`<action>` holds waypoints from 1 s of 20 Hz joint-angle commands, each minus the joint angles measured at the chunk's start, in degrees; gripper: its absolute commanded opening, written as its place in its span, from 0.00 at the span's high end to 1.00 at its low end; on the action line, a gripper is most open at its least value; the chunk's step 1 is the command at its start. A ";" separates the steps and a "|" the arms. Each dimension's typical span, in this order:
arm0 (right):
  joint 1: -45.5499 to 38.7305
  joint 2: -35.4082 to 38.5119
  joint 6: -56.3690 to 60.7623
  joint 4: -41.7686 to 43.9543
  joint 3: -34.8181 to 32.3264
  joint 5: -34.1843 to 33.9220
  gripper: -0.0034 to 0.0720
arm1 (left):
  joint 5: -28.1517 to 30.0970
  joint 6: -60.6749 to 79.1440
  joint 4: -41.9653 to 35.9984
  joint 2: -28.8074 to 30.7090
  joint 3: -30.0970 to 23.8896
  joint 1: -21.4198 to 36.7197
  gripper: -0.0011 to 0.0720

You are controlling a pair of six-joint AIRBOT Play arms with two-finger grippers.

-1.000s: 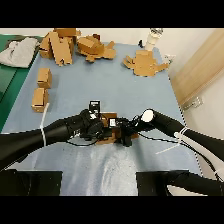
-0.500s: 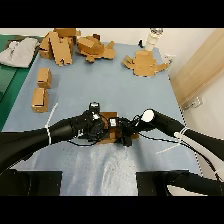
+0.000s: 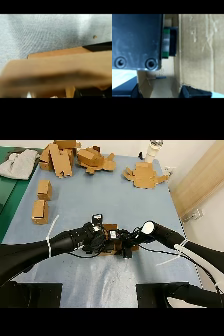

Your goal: Fold the box.

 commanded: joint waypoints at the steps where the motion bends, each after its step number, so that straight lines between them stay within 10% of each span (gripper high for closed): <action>1: 0.04 -0.04 0.13 0.07 -0.02 0.02 0.37 | -0.11 -0.55 0.24 0.50 0.20 0.02 0.17; 20: 0.04 -0.04 0.13 0.04 -0.02 -0.04 0.37 | -9.60 0.22 0.24 10.43 0.83 2.99 0.17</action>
